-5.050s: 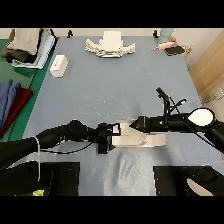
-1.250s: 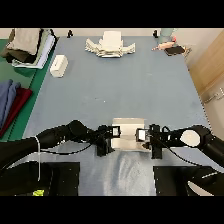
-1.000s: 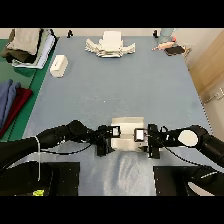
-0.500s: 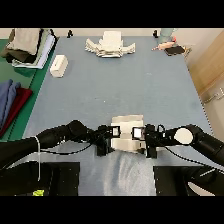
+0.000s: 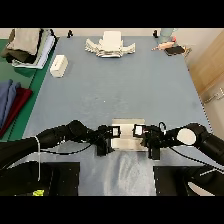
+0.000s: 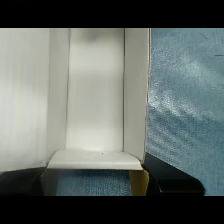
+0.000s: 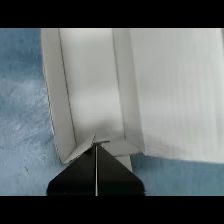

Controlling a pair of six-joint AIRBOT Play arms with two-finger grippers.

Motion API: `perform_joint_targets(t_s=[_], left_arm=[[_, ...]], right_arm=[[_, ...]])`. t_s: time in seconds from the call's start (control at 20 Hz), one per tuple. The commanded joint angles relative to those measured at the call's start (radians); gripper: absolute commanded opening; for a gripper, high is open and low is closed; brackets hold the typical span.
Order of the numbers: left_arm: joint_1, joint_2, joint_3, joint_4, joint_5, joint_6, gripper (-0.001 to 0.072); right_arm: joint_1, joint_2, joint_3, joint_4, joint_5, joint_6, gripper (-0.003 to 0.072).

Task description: Fold the box.

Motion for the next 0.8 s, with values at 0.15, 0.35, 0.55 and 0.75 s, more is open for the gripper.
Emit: perform_joint_targets(t_s=[0.15, 0.35, 0.55, 0.75], left_arm=[[0.000, -0.001, 0.000, 0.000, 0.000, 0.000, 0.0520], [0.000, -0.001, 0.000, 0.000, 0.000, 0.000, 0.0520], [0.000, -0.001, 0.000, 0.000, 0.000, 0.000, 0.0520], [0.000, -0.001, 0.000, 0.000, 0.000, 0.000, 0.0520]], right_arm=[[-0.012, 0.158, 0.072, -0.422, 0.201, 0.819, 0.0003], [-0.108, 0.226, 0.086, -0.671, 0.359, 1.458, 0.0004], [-0.228, 0.169, 0.048, -0.518, 0.364, 1.526, 0.0004], [-0.239, 0.055, -0.036, -0.304, 0.259, 1.387, 0.0003]])
